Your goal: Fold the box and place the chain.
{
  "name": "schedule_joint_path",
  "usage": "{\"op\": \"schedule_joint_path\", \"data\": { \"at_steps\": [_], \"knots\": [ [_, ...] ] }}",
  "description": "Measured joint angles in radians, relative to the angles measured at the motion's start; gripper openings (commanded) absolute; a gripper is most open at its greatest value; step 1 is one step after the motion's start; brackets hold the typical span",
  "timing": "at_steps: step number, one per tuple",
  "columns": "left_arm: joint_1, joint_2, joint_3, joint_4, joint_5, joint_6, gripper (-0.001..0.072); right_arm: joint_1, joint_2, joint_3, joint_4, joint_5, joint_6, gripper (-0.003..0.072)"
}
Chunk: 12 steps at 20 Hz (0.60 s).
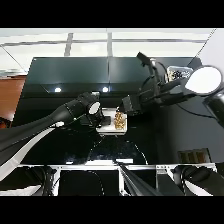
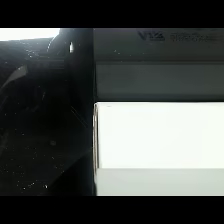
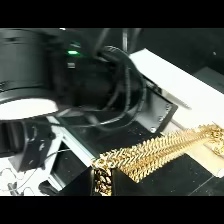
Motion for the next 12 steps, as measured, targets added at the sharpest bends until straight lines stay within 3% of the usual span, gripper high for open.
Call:
{"op": "schedule_joint_path", "data": {
  "at_steps": [2, 3, 4, 12],
  "knots": [
    [0.000, 0.000, 0.000, 0.000, 0.000, 0.000, 0.0029, 0.007, -0.016, -0.032, -0.002, -0.023, 0.002, 0.0060],
    [0.000, 0.000, 0.000, 0.000, 0.000, 0.000, 0.0029, 0.009, -0.020, -0.045, -0.002, -0.033, 0.003, 0.0189],
    [0.000, 0.000, 0.000, 0.000, 0.000, 0.000, 0.0029, 0.010, -0.025, -0.055, -0.003, -0.044, 0.004, 0.0219],
    [0.000, 0.000, 0.000, 0.000, 0.000, 0.000, 0.0029, -0.047, -0.033, -0.080, -0.060, -0.055, 0.015, 0.0218]
  ]
}}
